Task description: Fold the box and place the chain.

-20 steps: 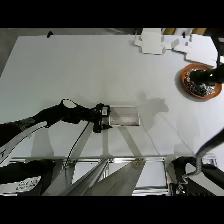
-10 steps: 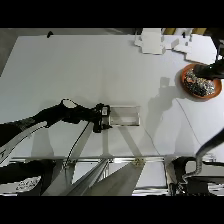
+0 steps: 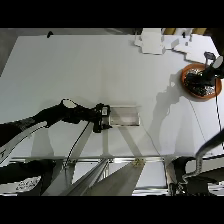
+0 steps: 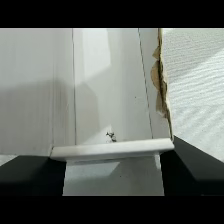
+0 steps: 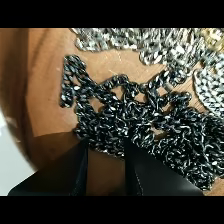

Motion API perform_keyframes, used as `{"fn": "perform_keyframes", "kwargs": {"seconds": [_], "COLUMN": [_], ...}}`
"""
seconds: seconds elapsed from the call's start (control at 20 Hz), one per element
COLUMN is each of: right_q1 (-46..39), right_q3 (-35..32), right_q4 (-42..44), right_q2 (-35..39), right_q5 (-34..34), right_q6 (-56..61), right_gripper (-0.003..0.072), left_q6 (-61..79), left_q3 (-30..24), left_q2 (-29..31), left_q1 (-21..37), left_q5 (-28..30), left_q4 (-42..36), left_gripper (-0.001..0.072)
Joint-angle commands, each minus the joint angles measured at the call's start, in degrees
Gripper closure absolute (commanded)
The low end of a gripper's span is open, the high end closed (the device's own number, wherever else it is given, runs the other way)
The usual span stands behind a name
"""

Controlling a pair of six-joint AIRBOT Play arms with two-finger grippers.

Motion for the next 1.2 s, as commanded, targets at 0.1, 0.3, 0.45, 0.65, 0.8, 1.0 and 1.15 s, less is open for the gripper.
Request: {"fn": "perform_keyframes", "kwargs": {"seconds": [0.1,0.3,0.45,0.65,0.8,1.0,1.15], "right_q1": [0.0,0.0,0.0,0.0,0.0,0.1,0.1], "right_q3": [0.1,0.1,0.1,0.1,0.1,0.1,0.1], "right_q4": [-1.3,-1.3,-1.4,-1.6,-1.6,1.0,7.1], "right_q2": [-1.3,-1.7,-1.6,1.2,6.8,17.2,25.6], "right_q5": [-0.4,0.1,0.9,2.6,3.4,8.3,12.8], "right_q6": [-0.1,-0.1,-0.4,-0.6,-3.1,-7.4,-9.9], "right_gripper": [0.0468,0.0516,0.0667,0.0667,0.0667,0.0667,0.0667], "left_q6": [0.0,0.0,0.0,0.0,0.0,0.0,0.0], "left_q3": [0.0,0.0,0.0,0.0,0.0,0.0,0.0], "left_q2": [0.0,0.0,0.0,0.0,0.0,0.0,0.0], "left_q1": [0.0,0.0,0.0,0.0,0.0,0.0,0.0], "left_q5": [0.0,0.0,0.0,0.0,0.0,0.0,0.0], "left_q4": [0.0,0.0,0.0,0.0,0.0,0.0,0.0], "left_gripper": [0.0559,0.0559,0.0559,0.0559,0.0559,0.0559,0.0559]}}
